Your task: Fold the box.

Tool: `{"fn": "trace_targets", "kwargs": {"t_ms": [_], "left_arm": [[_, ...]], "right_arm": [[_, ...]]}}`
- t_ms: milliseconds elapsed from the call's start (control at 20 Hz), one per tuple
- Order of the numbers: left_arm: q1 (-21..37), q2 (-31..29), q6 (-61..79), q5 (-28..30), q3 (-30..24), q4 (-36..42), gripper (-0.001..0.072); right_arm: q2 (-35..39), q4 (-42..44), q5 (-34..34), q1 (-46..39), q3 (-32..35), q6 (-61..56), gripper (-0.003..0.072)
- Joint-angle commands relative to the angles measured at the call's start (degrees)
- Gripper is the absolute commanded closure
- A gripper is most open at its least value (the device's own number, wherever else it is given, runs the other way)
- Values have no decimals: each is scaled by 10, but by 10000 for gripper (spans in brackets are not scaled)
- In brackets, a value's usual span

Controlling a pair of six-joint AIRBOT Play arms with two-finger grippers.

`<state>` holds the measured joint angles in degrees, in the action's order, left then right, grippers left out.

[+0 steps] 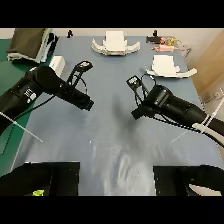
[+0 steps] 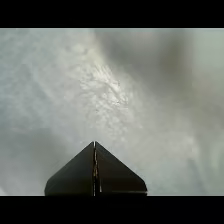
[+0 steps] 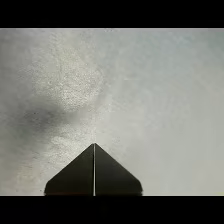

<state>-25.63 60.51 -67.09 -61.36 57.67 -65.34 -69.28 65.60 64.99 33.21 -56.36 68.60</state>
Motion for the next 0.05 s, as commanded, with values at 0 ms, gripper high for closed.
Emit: {"fn": "trace_targets", "kwargs": {"t_ms": [0], "left_arm": [[-15,-5,-4,1,-12,0,696]], "right_arm": [[0,0,0,0,0,0,682]]}}
